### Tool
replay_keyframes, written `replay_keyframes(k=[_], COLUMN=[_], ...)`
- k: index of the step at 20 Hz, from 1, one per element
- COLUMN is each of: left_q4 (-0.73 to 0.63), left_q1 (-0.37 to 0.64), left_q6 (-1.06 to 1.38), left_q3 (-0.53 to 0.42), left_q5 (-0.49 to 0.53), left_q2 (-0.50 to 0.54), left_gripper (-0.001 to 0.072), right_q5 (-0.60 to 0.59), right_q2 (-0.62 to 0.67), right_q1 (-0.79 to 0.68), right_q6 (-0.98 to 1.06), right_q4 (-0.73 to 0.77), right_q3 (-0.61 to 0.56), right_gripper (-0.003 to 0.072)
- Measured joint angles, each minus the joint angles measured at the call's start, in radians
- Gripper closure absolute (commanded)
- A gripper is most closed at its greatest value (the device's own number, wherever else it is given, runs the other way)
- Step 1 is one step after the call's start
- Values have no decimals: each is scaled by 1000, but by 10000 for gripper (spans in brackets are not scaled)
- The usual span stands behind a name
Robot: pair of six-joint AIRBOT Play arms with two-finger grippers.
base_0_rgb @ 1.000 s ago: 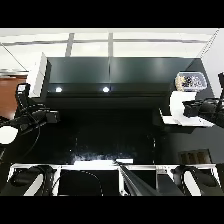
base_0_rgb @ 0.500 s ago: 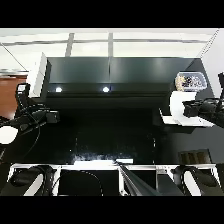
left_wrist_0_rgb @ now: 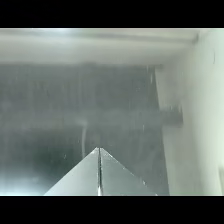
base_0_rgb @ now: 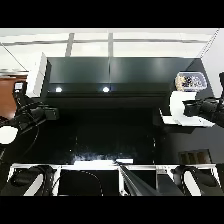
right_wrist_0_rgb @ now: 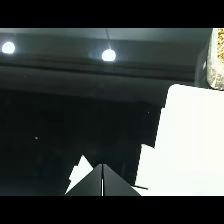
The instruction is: Fold the box and place the chain.
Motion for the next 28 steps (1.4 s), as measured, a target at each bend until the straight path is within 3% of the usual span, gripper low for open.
replay_keyframes(k=[4, 5, 6, 7, 8, 9, 11, 13, 19, 23, 26, 27, 28], left_q4=[-1, -2, -6, -12, -21, -27, -34, -39, -44, -45, -46, -46, -46], left_q1=[0, 0, 0, 0, 0, -1, -1, -1, -2, -2, -2, -2, -2], left_q6=[0, -1, -3, -4, -7, -7, -6, -4, 19, 23, 26, 26, 26], left_q3=[0, 0, 0, 0, 0, 0, 0, 0, 0, 0, 0, 0, 0], left_q5=[146, 188, 225, 255, 277, 291, 295, 277, 141, 71, 33, 20, 11], left_q2=[-8, -16, -25, -36, -48, -62, -84, -98, -111, -113, -113, -113, -113], left_gripper=[673, 508, 161, 1, 0, 0, 0, 0, 0, 0, 0, 1, 1], right_q5=[-145, -222, -311, -394, -468, -524, -558, -486, -15, 269, 394, 422, 451], right_q2=[-5, -14, -32, -58, -94, -143, -260, -395, -773, -947, -1020, -1034, -1045], right_q1=[0, -5, -18, -41, -75, -122, -225, -336, -589, -626, -605, -596, -588], right_q6=[-4, -3, 10, 34, 62, 91, 130, 167, 445, 355, 243, 212, 181], right_q4=[35, 32, 22, 11, 5, 3, -12, -42, -265, -310, -299, -298, -299], right_q3=[0, 0, 0, 2, 11, 26, 77, 161, 502, 660, 710, 718, 724], right_gripper=[676, 674, 557, 425, 130, -34, -34, -34, -34, -34, -34, 158, 205])
